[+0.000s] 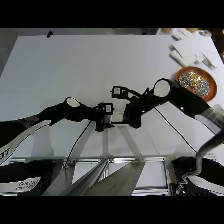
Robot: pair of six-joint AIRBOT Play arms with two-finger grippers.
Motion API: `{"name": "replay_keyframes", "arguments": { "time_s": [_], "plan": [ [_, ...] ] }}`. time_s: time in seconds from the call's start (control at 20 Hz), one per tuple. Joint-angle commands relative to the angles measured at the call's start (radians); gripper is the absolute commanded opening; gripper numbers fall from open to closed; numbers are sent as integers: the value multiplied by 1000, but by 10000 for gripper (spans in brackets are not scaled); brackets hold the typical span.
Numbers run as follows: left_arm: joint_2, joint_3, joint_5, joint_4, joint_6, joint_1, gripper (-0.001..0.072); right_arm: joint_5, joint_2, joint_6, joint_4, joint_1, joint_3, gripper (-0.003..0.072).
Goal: Fold the box and place the chain.
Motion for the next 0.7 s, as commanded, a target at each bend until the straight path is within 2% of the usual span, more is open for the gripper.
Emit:
{"name": "replay_keyframes", "arguments": {
  "time_s": [0.0, 0.25, 0.5, 0.55, 0.6, 0.65],
  "plan": [
    [0, -1, -7, 2, 0, -1, 111, -64, 48, -20, -53, 6, -11, 209],
    [0, -1, -6, 3, 0, -1, 111, -131, 142, -72, -42, 5, -11, 208],
    [0, -1, -7, 3, 0, -1, 111, -174, 145, -96, -30, 1, -11, 218],
    [0, -1, -7, 3, 0, -1, 111, -182, 145, -100, 13, -12, -10, 309],
    [0, -1, -6, 3, 0, -1, 111, -182, 145, -103, 87, -34, -8, 345],
    [0, -1, -7, 2, 0, -1, 111, -180, 145, -125, 168, -61, -8, 345]
  ]
}}
